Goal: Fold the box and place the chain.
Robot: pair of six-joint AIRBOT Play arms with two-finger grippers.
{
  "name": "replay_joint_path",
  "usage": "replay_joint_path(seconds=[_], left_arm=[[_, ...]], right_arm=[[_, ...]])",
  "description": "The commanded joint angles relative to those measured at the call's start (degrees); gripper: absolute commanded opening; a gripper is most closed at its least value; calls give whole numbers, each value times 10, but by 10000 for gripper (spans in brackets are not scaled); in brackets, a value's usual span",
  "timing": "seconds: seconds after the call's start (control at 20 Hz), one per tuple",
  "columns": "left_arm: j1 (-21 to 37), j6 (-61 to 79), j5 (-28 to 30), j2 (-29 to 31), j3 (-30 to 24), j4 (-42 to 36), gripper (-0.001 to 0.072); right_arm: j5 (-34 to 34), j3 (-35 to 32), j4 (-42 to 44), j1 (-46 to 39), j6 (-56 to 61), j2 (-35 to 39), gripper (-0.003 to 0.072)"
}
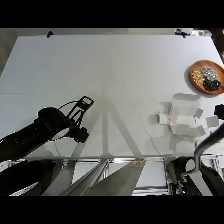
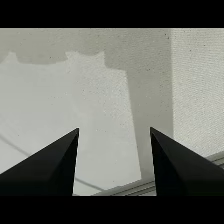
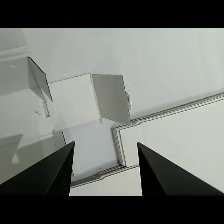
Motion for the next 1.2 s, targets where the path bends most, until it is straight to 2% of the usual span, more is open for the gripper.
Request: replay_joint_path(seconds=[0.0,0.2,0.45,0.7,0.8,1.0,1.1,1.15], left_arm=[[0,0,0,0,0,0,494],[0,0,0,0,0,0,494],[0,0,0,0,0,0,494],[0,0,0,0,0,0,494],[0,0,0,0,0,0,494],[0,0,0,0,0,0,494],[0,0,0,0,0,0,494],[0,0,0,0,0,0,494]], right_arm=[[-10,0,0,-26,1,0,436],[-54,0,-1,-51,-32,-9,436],[-59,1,4,-52,-107,-106,435],[-88,0,2,-52,-111,-177,435],[-97,0,-4,-53,-106,-190,406],[-89,0,4,-53,-105,-222,406],[-90,0,15,-53,-106,-233,389],[-90,0,16,-53,-106,-238,293]])
